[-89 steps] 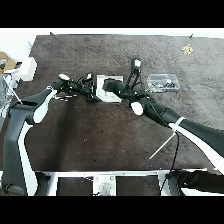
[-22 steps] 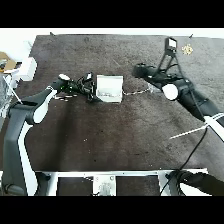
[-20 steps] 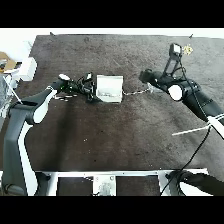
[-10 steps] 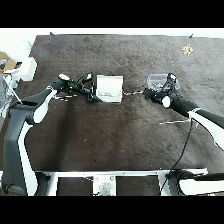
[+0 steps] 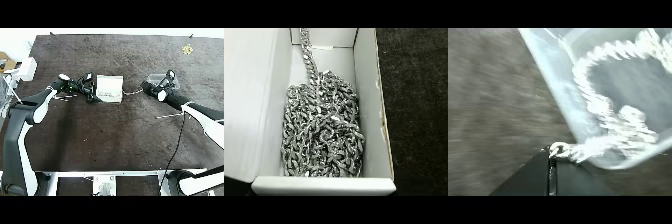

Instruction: Fold the box and place the chain.

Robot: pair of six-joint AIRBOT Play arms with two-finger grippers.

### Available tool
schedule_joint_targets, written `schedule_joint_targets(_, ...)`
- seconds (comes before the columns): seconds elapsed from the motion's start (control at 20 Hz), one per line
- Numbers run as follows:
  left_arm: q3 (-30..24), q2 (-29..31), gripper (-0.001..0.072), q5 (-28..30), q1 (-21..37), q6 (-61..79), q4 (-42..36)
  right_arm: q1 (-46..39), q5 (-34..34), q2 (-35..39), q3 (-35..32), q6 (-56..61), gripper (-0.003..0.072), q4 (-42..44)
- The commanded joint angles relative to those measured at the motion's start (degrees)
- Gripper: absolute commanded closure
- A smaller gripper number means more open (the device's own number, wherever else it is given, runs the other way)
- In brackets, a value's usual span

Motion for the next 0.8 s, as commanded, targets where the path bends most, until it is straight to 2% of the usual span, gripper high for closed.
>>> schedule_joint_targets(0.0,-0.02,-0.02,0.0357,0.02,-0.02,0.0,0.02,3.08,1.4,7.63,0.85,-5.77,0.0687,0.83)
schedule_joint_targets(0.2,-0.02,-0.02,0.0357,0.02,-0.02,0.0,0.02,10.45,-2.12,23.41,0.87,-12.2,0.0687,0.57)
schedule_joint_targets(0.35,-0.02,-0.02,0.0356,0.0,-0.02,0.0,0.0,16.35,-5.05,27.3,0.96,-11.8,0.0687,-0.15)
schedule_joint_targets(0.55,-0.02,-0.02,0.0356,0.02,-0.02,0.0,0.0,23.23,-7.98,22.56,0.96,-10.36,0.0687,0.26)
schedule_joint_targets(0.75,-0.02,-0.02,0.0356,0.0,-0.02,0.0,0.0,25.81,-8.24,11.93,0.96,-6.82,0.0687,0.44)
